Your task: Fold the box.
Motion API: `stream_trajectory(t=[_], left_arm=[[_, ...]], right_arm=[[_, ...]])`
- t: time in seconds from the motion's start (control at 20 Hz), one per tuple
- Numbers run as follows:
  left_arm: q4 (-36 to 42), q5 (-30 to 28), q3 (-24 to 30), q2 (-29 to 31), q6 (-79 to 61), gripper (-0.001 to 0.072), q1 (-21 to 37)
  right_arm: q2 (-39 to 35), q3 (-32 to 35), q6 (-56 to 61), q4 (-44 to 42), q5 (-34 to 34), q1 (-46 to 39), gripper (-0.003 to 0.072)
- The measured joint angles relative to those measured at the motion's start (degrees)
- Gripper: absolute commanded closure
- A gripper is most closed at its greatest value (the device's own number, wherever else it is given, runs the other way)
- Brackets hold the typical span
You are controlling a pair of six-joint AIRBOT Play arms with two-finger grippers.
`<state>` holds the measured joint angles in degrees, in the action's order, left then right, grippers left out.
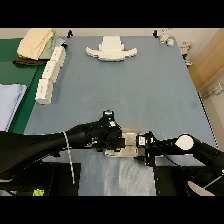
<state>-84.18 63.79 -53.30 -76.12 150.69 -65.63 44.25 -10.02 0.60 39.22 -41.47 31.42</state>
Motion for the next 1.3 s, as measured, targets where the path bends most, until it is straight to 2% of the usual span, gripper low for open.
stream_trajectory(t=[0.05, 0.1, 0.15, 0.5, 0.55, 0.6, 0.65, 1.15, 1.3], left_arm=[[-0.6, 0.3, -0.2, -0.3, 0.6, 0.0510, -0.4], [-1.1, 0.4, -0.3, -0.5, 0.9, 0.0667, -0.7], [-1.6, 1.4, -0.3, -0.7, 1.0, 0.0695, -1.0], [-2.1, 1.4, -0.7, -1.0, 1.5, 0.0692, -1.5], [-2.1, 1.4, -0.7, -1.0, 1.5, 0.0522, -1.5], [-2.1, 1.1, -0.7, -1.0, 1.5, 0.0211, -1.5], [-1.6, 0.2, -0.7, -1.0, 1.5, 0.0118, -1.5], [-0.6, 1.5, -1.0, -0.1, 1.7, 0.0118, -1.5], [0.1, 5.6, -3.1, 2.9, 0.3, 0.0120, -1.5]], right_arm=[[0.0, 0.0, 0.0, 0.0, 0.0, 0.0, 0.0160], [0.0, 0.0, 0.0, 0.0, 0.0, 0.0, 0.0160], [0.0, 0.0, -0.1, 0.0, 0.0, 0.0, 0.0160], [0.0, 0.0, 0.0, 0.0, 0.0, 0.0, 0.0161], [0.0, 0.0, 0.0, 0.0, 0.0, 0.0, 0.0160], [0.0, 0.0, 0.0, 0.0, 0.0, 0.0, 0.0160], [0.0, 0.0, 0.0, 0.0, 0.0, 0.0, 0.0161], [0.0, 0.0, 0.0, 0.0, 0.0, 0.0, 0.0161], [0.0, 0.0, 0.0, 0.0, 0.0, 0.0, 0.0160]])
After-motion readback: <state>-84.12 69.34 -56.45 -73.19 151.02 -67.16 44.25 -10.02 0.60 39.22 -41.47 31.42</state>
